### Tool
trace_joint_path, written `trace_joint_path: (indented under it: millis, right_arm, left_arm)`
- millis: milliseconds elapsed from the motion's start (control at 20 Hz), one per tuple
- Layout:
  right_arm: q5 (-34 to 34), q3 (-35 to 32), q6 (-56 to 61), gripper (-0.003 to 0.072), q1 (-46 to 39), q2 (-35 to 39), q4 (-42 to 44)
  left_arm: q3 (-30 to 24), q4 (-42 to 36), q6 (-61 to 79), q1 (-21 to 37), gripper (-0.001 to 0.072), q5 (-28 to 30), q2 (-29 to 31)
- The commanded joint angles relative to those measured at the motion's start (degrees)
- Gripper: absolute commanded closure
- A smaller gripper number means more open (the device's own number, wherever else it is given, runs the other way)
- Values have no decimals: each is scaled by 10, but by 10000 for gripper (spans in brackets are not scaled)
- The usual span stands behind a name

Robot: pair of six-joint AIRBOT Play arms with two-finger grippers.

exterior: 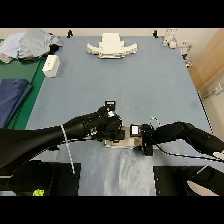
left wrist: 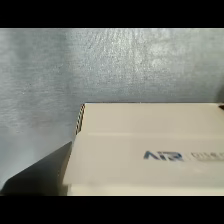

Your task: Fold the box.

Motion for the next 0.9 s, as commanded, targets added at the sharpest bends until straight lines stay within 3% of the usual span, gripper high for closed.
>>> trace_joint_path:
  millis: [0, 250, 300, 350, 700, 850]
  right_arm:
    - [0, 0, 0, 183, 0, 0, 0]
    - [0, 0, 0, 183, 0, 0, 0]
    - [0, 0, 0, 183, 0, 0, 0]
    - [0, 0, 0, 183, 0, 1, 0]
    - [0, 0, 0, 183, 0, 0, 0]
    - [0, 0, 0, 183, 0, 0, 0]
  left_arm:
    - [31, 16, 21, 4, 279, -85, 30]
    - [71, 52, 28, 5, 282, -234, 139]
    - [71, 51, 28, 3, 381, -238, 158]
    - [71, 52, 31, 0, 675, -236, 171]
    - [68, 35, 229, 4, 698, -139, 181]
    - [34, -28, 376, 57, 699, -125, 223]
